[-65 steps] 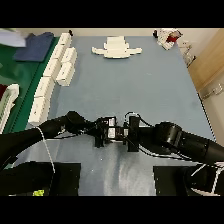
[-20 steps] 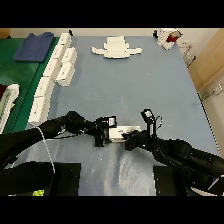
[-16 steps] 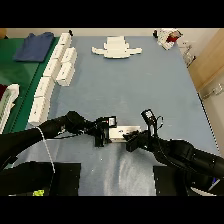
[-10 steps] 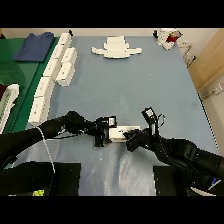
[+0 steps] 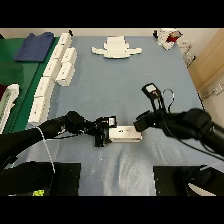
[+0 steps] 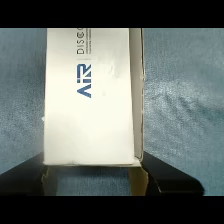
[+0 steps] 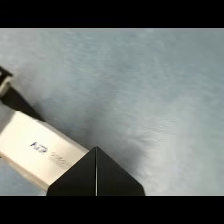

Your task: Fold the box.

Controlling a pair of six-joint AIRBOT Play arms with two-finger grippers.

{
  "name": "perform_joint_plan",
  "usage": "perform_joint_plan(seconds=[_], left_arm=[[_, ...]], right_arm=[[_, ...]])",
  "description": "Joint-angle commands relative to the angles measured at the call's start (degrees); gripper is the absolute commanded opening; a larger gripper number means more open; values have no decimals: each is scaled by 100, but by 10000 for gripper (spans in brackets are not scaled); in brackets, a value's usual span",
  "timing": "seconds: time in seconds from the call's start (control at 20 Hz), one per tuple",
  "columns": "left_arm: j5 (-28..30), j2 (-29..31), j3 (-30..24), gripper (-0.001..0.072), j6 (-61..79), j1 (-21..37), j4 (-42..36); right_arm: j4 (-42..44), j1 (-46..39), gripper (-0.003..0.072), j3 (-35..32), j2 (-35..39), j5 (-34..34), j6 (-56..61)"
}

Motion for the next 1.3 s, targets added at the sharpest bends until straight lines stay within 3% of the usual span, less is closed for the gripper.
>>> perform_joint_plan(seconds=[0.0, 0.2, 0.45, 0.85, 1.0, 1.15, 1.25], left_arm=[[2, 2, 7, 461, 2, 4, 0], [2, 2, 7, 461, 2, 4, 2], [2, 2, 7, 461, 2, 4, 2], [-109, 42, 20, 461, -90, 7, 0], [-55, 365, 24, 461, -507, 13, 98], [66, 911, 24, 461, -1856, 221, 798], [57, 1320, 24, 461, -3473, 723, 1784]], right_arm=[[1390, -1346, 1, 1099, -848, -1493, -2094], [2205, -2424, 1, 1943, -2229, -2371, -3475], [2205, -2618, 2, 2450, -3239, -3123, -3746], [2175, -2618, 4, 2459, -3383, -3029, -3729], [2175, -2618, 3, 2459, -3383, -3029, -3729], [2175, -2618, 3, 2459, -3383, -3029, -3729], [2173, -2618, 3, 2459, -3383, -3029, -3729]])
